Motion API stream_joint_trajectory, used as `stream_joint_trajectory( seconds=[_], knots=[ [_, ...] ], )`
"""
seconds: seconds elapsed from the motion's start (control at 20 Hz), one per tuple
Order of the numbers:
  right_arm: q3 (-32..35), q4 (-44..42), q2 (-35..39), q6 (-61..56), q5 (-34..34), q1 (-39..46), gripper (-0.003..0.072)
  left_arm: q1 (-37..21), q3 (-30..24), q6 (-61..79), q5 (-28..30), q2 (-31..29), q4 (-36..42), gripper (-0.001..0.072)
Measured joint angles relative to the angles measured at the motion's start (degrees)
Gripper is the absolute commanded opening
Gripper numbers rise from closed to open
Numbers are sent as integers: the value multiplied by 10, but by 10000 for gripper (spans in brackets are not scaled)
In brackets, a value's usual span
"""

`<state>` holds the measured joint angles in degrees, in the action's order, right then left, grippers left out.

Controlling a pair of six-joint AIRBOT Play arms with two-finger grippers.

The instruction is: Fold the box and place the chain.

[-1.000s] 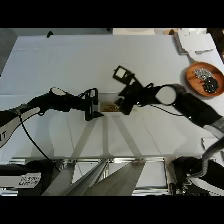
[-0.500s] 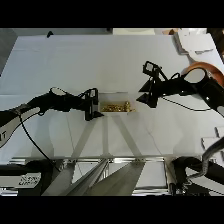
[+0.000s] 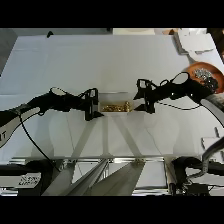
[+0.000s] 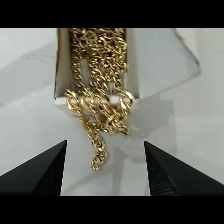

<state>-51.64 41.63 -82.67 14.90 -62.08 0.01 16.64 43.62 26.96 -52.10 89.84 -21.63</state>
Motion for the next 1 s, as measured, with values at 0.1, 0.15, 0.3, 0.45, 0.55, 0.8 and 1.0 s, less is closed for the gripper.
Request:
stream_joint_trajectory(
  seconds=[0.1, 0.15, 0.3, 0.45, 0.55, 0.8, 1.0],
  knots=[
    [1, -1, -9, 16, -1, -10, 587, 0, 0, 0, 0, 0, 0, 318],
    [2, 0, -14, 20, -2, -15, 587, 0, 0, 0, 0, 0, 0, 318],
    [2, -12, -29, 30, -1, -29, 585, 0, 0, 0, 0, 0, 0, 318],
    [2, -34, -43, 32, 10, -36, 430, 0, 0, 0, 0, 0, 0, 318],
    [2, -42, -50, 34, 23, -39, 280, 0, 0, 0, 0, 0, 0, 318],
    [2, -30, -56, 36, 42, -42, 16, 0, 0, 0, 0, 0, 0, 318],
    [2, -15, -54, 28, 63, -42, 14, 0, 0, 0, 0, 0, 0, 318]
  ],
)
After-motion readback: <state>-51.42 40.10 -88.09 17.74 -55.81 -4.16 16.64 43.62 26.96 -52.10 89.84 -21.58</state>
